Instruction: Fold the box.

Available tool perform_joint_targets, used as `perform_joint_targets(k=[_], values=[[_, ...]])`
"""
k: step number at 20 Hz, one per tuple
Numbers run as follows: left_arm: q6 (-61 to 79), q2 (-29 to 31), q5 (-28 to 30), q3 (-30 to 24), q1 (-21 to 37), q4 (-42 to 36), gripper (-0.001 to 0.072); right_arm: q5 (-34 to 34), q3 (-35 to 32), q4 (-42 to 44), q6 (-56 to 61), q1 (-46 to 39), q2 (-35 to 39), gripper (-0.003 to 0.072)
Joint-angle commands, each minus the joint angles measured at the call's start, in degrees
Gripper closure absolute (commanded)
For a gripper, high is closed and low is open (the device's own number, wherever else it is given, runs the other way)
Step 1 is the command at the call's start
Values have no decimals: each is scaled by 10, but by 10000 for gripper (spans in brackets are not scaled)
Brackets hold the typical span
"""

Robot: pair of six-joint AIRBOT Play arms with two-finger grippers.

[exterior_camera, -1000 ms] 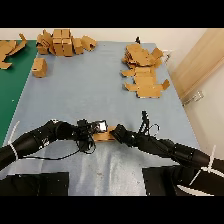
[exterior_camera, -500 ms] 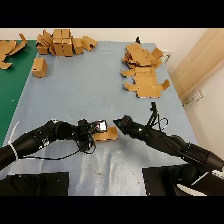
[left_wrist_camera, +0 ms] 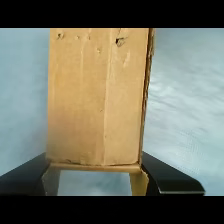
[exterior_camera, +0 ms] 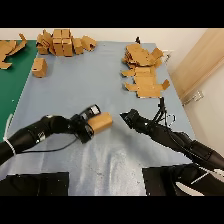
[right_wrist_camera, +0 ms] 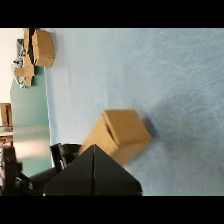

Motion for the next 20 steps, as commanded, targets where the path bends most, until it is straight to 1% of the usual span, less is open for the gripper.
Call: perform_joint_targets(k=[1, 4, 7, 9, 10, 12, 14, 17, 20], values=[[-68, 0, 2, 28, 98, 0, 293, -6, 1, -17, 0, -24, 1, 686], [-69, -19, 3, 71, 220, 11, 293, -6, 1, -25, 0, -43, 1, 686], [-69, -71, 1, 130, 340, 11, 293, -6, 1, -40, 0, -60, 1, 686], [-81, -115, -8, 176, 405, 11, 293, -7, 1, -44, 0, -69, 1, 686], [-82, -136, -16, 198, 429, 11, 294, -8, 1, -44, 0, -72, 1, 686], [-82, -183, -28, 245, 463, 11, 294, -8, 1, -49, 0, -73, 1, 686], [-84, -226, -30, 291, 478, 11, 293, -10, 1, -53, 0, -73, 1, 686], [-88, -292, -36, 356, 478, 12, 294, -10, 1, -53, 0, -73, 1, 686], [-117, -347, -38, 404, 479, 20, 294, -10, 1, -54, 0, -73, 1, 686]])
